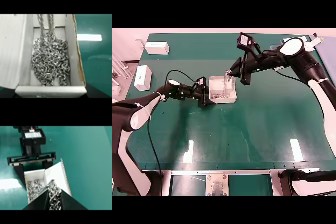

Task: Fold the box and place the chain.

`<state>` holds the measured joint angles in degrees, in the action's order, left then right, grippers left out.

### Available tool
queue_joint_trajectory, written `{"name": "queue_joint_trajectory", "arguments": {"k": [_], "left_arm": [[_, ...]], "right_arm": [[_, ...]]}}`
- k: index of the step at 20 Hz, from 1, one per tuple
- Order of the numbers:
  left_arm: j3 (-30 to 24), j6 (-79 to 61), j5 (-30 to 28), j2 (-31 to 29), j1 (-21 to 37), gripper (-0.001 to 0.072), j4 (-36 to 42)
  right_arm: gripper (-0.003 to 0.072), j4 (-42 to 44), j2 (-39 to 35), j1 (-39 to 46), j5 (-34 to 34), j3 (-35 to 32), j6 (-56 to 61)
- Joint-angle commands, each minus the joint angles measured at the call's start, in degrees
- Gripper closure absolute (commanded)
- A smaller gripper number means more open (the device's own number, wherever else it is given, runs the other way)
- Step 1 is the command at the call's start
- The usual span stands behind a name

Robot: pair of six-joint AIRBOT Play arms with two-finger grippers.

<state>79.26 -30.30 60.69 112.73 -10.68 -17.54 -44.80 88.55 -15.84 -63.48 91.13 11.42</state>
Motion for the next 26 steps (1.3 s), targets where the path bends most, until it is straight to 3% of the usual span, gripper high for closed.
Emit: {"name": "queue_joint_trajectory", "arguments": {"k": [1, 7, 8, 9, 10, 16, 20, 21, 22, 26], "left_arm": [[0.02, 0.00, -0.02, 0.00, 0.02, 0.0240, 0.00], [0.02, 0.00, 0.00, 0.00, 0.02, 0.0240, 0.00], [0.02, 0.00, 0.00, 0.00, 0.02, 0.0240, 0.00], [0.02, 0.00, 0.00, 0.00, 0.02, 0.0240, 0.00], [0.02, 0.02, -0.02, 0.00, 0.02, 0.0240, -0.02], [0.02, 0.00, 0.00, 0.00, 0.02, 0.0239, 0.00], [0.02, 0.00, 0.00, 0.00, 0.02, 0.0240, 0.00], [0.02, 0.00, 0.00, 0.00, 0.02, 0.0240, 0.00], [0.02, 0.00, 0.00, 0.00, 0.02, 0.0240, 0.00], [0.02, 0.00, 0.00, 0.00, 0.02, 0.0240, 0.00]], "right_arm": [[0.0677, 0.68, 2.01, -1.42, 2.71, 0.02, 0.13], [0.0676, 0.92, 8.09, -1.49, 2.67, -0.39, 0.98], [0.0580, 0.74, 8.90, -1.49, 2.36, -1.03, 1.05], [0.0298, 0.11, 9.64, -1.44, 2.34, -1.95, 1.05], [0.0108, -0.35, 9.81, -1.36, 2.36, -2.45, 1.03], [0.0109, -0.33, 8.87, -0.72, 4.00, 3.69, 0.79], [0.0119, 0.98, 8.92, -0.04, 15.93, 10.23, -0.07], [0.0216, 1.40, 9.05, 0.26, 18.23, 10.62, -0.07], [0.0249, 1.36, 9.55, 0.37, 19.93, 10.64, -0.04], [0.0278, 1.31, 14.62, 1.31, 20.17, 10.64, -0.52]]}}
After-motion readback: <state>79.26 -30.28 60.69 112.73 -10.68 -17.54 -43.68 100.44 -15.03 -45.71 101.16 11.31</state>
